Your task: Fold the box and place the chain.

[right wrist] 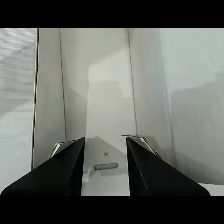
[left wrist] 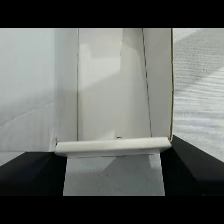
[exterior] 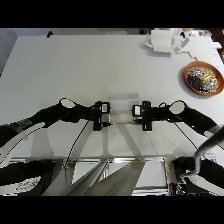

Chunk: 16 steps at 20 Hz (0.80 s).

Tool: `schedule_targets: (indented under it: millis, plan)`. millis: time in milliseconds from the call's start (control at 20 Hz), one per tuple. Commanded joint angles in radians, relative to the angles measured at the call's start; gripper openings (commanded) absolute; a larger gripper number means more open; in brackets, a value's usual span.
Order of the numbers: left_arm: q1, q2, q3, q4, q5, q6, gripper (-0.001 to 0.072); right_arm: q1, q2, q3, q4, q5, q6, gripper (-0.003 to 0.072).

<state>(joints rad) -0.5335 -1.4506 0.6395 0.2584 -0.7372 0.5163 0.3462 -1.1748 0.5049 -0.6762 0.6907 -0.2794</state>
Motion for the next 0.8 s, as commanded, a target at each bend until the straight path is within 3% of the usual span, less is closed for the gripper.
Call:
schedule_targets:
  millis: [0,250,300,400,550,750]
  plan:
    - [0.000,0.000,0.000,0.000,0.000,0.000,0.0113,0.002,0.029,0.000,-0.039,-0.003,0.058,0.0322]
    - [0.000,0.000,0.000,0.000,0.000,0.000,0.0113,0.000,0.188,0.000,-0.311,0.014,0.425,0.0313]
    - [0.000,0.000,0.000,0.000,0.000,0.000,0.0113,0.000,0.231,0.000,-0.361,0.028,0.505,0.0259]
    - [0.000,0.000,0.000,0.000,0.000,0.000,0.0113,-0.001,0.320,0.000,-0.442,0.056,0.651,0.0014]
    - [0.000,0.000,0.000,0.000,0.000,0.000,0.0113,-0.028,0.398,0.000,-0.540,0.033,1.052,0.0019]
    - [0.000,0.000,0.000,0.000,0.000,0.000,0.0113,-0.225,0.395,0.000,-0.682,0.068,1.525,0.0019]
